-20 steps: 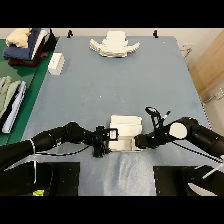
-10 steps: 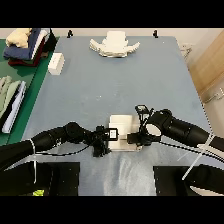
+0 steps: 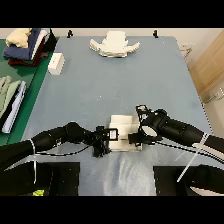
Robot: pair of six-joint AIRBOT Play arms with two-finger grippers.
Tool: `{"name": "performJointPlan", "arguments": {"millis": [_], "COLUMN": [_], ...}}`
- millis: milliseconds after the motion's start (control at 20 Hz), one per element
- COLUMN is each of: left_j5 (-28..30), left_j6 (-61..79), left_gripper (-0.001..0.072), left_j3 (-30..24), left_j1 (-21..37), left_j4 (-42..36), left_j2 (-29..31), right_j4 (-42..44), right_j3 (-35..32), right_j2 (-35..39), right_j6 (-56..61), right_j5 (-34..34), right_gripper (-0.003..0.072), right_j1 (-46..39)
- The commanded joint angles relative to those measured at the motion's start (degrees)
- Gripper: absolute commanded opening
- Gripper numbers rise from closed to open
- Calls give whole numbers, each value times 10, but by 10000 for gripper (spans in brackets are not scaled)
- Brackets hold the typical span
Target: Fold the box.
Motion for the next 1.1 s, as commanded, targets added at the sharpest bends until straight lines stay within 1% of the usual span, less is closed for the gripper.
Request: {"name": "performJointPlan", "arguments": {"millis": [0, 250, 400, 500, 600, 650, 700, 800, 850, 900, 1000, 1050], "left_j5": [0, 0, 0, 0, 0, 0, 0, 0, 0, 0, 0, 0], "left_j6": [-2, -2, -2, -2, -2, -2, -2, -2, -2, -2, -2, -2], "left_gripper": [382, 383, 382, 382, 383, 382, 382, 382, 382, 382, 382, 382], "left_j3": [0, 0, 0, 0, 0, 0, 0, 0, 0, 0, 0, 0], "left_j1": [0, 0, 0, 0, 0, 0, 0, 0, 0, 0, 0, 0], "left_j4": [0, 0, 0, 0, 0, 0, 0, 0, 0, 0, 0, 0], "left_j2": [0, 0, 0, 0, 0, 0, 0, 0, 0, 0, 0, 0], "right_j4": [9, 31, 54, 40, -4, -24, -44, -60, -39, 4, 118, 186], "right_j3": [1, 3, 19, 35, 40, 40, 40, 40, 40, 40, 40, 40], "right_j2": [0, 13, 60, 108, 154, 172, 186, 187, 175, 154, 91, 54], "right_j6": [5, 2, -3, -3, 8, 7, 4, -51, -101, -165, -298, -358], "right_j5": [0, 0, 3, 31, 90, 112, 128, 128, 112, 86, 28, 13], "right_gripper": [352, 351, 352, 351, 343, 288, 277, 78, 49, 10, 9, 10], "right_j1": [1, 1, 1, -2, -18, -35, -61, -141, -188, -243, -343, -387]}}
